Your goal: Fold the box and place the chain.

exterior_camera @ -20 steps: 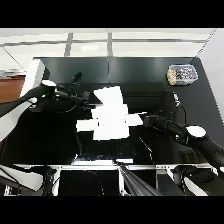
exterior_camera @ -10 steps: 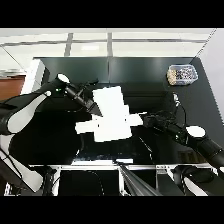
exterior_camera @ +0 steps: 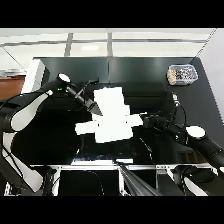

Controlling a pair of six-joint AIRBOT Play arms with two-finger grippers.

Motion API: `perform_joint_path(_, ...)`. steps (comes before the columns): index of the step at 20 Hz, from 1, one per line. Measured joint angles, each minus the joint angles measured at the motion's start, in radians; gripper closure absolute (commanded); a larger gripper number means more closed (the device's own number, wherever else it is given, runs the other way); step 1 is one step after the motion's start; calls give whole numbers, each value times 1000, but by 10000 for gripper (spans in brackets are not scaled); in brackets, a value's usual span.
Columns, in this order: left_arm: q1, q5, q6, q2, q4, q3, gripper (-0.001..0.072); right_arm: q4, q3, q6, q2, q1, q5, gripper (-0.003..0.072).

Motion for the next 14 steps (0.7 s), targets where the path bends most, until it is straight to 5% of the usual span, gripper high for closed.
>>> perform_joint_path(2,2,3,0,-1,-5,0,679,-2,0,0,0,0,6,663)
perform_joint_path(3,3,2,1,-1,-11,0,680,-2,0,0,0,0,11,571)
perform_joint_path(5,4,4,0,-1,-8,0,681,-5,0,0,0,0,18,106)
perform_joint_path(10,2,1,10,41,-12,-4,684,-31,14,0,0,-9,37,72)
perform_joint_path(14,-2,66,77,202,-29,-125,682,-266,135,41,2,-82,129,73)
